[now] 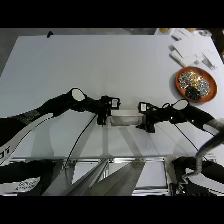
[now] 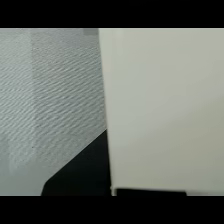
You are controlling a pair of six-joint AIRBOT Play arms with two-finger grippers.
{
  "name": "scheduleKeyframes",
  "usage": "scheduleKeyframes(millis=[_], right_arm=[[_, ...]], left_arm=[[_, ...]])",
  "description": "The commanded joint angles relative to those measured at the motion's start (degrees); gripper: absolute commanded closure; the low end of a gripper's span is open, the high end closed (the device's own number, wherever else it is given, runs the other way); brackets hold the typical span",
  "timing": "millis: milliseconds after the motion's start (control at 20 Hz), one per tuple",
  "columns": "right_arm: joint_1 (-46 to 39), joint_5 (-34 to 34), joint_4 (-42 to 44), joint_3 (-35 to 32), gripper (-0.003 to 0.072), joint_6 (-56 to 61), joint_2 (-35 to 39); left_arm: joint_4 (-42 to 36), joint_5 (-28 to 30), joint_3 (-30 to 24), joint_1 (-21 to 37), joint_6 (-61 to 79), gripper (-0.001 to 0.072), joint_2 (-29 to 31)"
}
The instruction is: Fold the box and place the chain.
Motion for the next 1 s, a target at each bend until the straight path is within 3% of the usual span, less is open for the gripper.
scheduleKeyframes(millis=[0,200,350,400,950], right_arm=[[0.02,0.04,0.9,0.0,0.0148,-0.7,-0.07],[0.04,-0.13,0.74,0.0,0.0269,-0.72,-0.09],[0.04,-0.11,-0.15,0.0,0.0298,-0.72,-0.09],[0.04,0.0,-0.87,0.0,0.0348,-0.7,-0.09],[0.02,0.28,-0.74,0.0,0.0342,-0.68,0.04]], left_arm=[[0.0,0.02,0.04,0.02,0.0,0.0697,0.0],[0.0,0.02,0.04,0.02,0.02,0.0697,0.0],[0.0,0.02,0.04,0.02,0.02,0.0697,0.0],[0.0,0.02,0.04,0.02,0.02,0.0697,0.0],[0.0,0.02,0.04,0.02,0.0,0.0697,0.0]])
